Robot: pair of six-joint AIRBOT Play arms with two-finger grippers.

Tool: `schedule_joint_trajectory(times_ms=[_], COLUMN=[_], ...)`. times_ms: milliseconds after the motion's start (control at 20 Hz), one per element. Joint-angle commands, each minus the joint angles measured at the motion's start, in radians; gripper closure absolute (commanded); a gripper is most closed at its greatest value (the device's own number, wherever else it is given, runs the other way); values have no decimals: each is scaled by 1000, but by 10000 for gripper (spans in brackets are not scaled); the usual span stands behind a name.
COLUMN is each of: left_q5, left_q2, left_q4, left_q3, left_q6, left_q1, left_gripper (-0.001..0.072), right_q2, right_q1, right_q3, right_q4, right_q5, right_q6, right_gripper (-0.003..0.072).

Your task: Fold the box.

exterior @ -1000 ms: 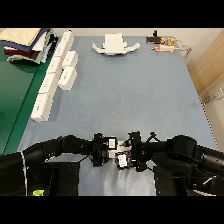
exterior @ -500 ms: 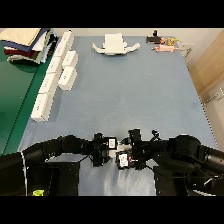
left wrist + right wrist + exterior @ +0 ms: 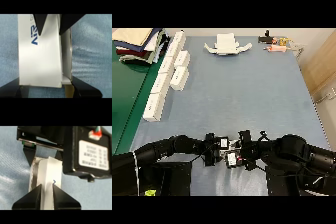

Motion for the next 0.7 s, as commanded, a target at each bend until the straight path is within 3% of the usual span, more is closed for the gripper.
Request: schedule_joint_trajectory(times_ms=[0,500,600,650], left_q5=[-1,-1,-1,-1], left_q2=[0,0,0,0], left_q4=[2,2,2,2], left_q3=[0,0,0,0], left_q6=[2,2,2,2], left_q1=[0,0,0,0], left_gripper=[253,253,253,253], right_q2=[-8,-8,-7,-2], right_q1=[0,0,0,-1], right_q3=[1,1,1,1], right_q4=[5,95,95,95], right_q5=[-25,-74,-71,-72], right_q6=[2,3,3,6], right_gripper=[481,481,305,299])
